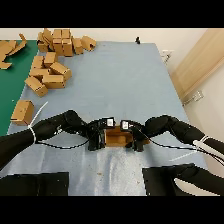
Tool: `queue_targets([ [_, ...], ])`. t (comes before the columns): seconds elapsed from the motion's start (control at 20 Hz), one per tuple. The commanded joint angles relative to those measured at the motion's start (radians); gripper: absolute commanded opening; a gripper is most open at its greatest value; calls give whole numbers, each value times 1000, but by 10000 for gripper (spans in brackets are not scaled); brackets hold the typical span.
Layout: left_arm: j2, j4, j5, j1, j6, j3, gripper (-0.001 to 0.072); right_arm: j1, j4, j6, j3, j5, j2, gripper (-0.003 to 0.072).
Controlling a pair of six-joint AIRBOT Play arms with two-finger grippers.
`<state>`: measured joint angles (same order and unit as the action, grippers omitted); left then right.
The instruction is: Fold the box.
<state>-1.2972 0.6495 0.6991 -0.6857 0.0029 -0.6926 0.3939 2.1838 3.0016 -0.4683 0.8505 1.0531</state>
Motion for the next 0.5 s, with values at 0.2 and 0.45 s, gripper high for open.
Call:
queue_targets([
  [0.2,-25,-39,-12,-26,39,-2,695,1,-1,1,0,-2,-1,495],
  [0.45,-35,-49,-38,-33,39,-3,694,1,-4,1,0,-3,-1,496],
])
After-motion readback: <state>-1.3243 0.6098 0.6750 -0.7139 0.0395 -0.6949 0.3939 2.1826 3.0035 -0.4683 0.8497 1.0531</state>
